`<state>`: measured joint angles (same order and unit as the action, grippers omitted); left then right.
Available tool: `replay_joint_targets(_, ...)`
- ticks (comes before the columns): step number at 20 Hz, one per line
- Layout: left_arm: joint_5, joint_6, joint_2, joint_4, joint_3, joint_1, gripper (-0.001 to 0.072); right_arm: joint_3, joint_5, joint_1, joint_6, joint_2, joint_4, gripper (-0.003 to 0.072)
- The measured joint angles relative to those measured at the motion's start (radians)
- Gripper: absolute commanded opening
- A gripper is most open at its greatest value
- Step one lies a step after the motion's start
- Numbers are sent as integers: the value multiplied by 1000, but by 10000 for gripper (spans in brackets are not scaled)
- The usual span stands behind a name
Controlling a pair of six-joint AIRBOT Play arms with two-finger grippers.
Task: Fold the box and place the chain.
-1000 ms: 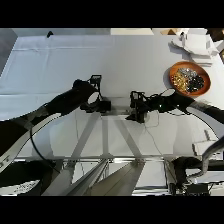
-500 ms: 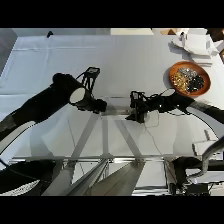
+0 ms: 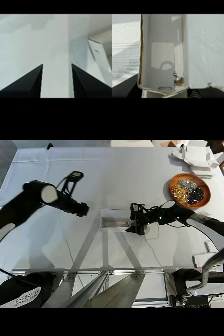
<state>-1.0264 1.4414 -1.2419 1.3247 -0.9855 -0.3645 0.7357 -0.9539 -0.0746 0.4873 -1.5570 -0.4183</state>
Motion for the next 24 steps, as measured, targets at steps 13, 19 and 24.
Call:
replay_joint_targets(13, -65, -1405, -208, -573, 19, 125, 697, 0, 0, 0, 0, 0, 0, 398)
replay_joint_targets(19, -63, -1676, -225, -621, 72, 98, 697, 0, 0, 0, 0, 0, 0, 398)
replay_joint_targets(24, -45, -1865, -229, -761, 150, 122, 698, 0, 0, 0, 0, 0, 0, 398)
